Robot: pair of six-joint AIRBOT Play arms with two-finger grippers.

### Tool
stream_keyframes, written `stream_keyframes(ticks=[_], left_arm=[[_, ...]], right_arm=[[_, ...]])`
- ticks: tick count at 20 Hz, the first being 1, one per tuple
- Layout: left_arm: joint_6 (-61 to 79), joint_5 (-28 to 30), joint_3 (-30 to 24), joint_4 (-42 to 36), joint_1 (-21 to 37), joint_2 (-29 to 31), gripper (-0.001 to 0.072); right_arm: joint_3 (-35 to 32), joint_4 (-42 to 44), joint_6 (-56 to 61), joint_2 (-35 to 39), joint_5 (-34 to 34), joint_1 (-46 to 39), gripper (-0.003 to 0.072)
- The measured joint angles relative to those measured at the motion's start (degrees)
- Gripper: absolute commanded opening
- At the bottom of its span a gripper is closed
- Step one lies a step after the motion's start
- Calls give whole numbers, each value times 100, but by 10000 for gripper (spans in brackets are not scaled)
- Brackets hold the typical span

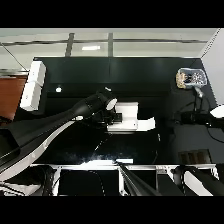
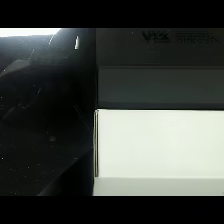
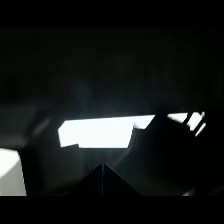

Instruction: Fold the box and place the chain.

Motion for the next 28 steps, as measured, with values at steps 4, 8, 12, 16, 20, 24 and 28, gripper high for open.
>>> stream_keyframes(ticks=[4, 8, 12, 16, 20, 24, 28], left_arm=[[2, -11, 0, 0, 0, 0, 26], [7, -17, 0, 0, 2, 0, 25], [11, -24, 0, 0, 4, 0, 25], [9, -28, 0, 0, 4, 0, 26], [-2, -33, 0, 2, 4, 0, 26], [-2, -35, 0, 2, 4, 0, 26], [2, -42, 0, 9, 4, 0, 26]], right_arm=[[-144, 815, -391, -754, 417, 391, 6], [-66, 1628, -914, -1180, 505, 918, 15], [267, 1985, -1158, -1309, 704, 1108, 456], [518, 2138, -1252, -1344, 1123, 1158, 529], [592, 2186, -1274, -1355, 1274, 1377, 528], [728, 2173, -1147, -1357, 986, 1961, 488], [999, 1504, -363, -1357, 566, 2728, 487]])
